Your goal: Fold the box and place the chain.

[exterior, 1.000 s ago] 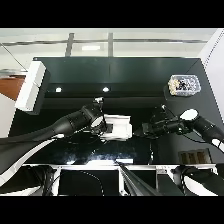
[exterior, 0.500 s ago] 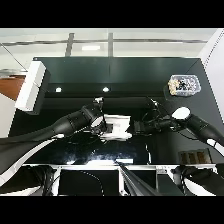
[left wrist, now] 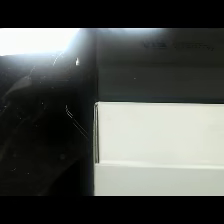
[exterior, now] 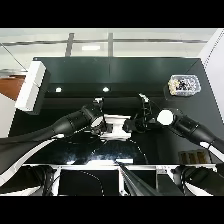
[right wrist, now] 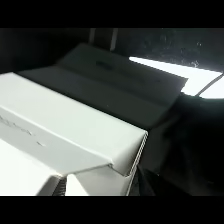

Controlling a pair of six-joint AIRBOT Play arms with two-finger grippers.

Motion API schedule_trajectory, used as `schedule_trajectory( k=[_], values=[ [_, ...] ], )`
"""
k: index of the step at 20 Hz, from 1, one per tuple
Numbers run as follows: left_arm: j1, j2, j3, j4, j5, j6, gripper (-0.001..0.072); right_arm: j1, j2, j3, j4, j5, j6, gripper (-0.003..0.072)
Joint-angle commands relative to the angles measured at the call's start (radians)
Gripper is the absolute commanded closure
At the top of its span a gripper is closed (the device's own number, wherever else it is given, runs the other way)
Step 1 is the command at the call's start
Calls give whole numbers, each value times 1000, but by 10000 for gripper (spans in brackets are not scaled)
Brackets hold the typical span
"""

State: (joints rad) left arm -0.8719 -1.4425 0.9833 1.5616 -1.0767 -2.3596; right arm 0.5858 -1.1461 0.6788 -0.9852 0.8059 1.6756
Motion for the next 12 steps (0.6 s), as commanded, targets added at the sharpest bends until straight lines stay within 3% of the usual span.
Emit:
schedule_trajectory(
  k=[1, 9, 11, 12],
  values=[
    [0, 0, 0, 2, 0, 0, 682, 40, -10, 44, -99, 7, 160, 221],
    [0, 0, 0, 9, 2, 0, 682, 157, -100, 156, -407, 141, 437, 222],
    [0, 0, 0, 9, 2, 0, 682, 182, -125, 175, -434, 149, 472, 297],
    [0, 0, 0, 9, 2, 0, 682, 190, -138, 183, -439, 156, 491, 298]
  ],
)
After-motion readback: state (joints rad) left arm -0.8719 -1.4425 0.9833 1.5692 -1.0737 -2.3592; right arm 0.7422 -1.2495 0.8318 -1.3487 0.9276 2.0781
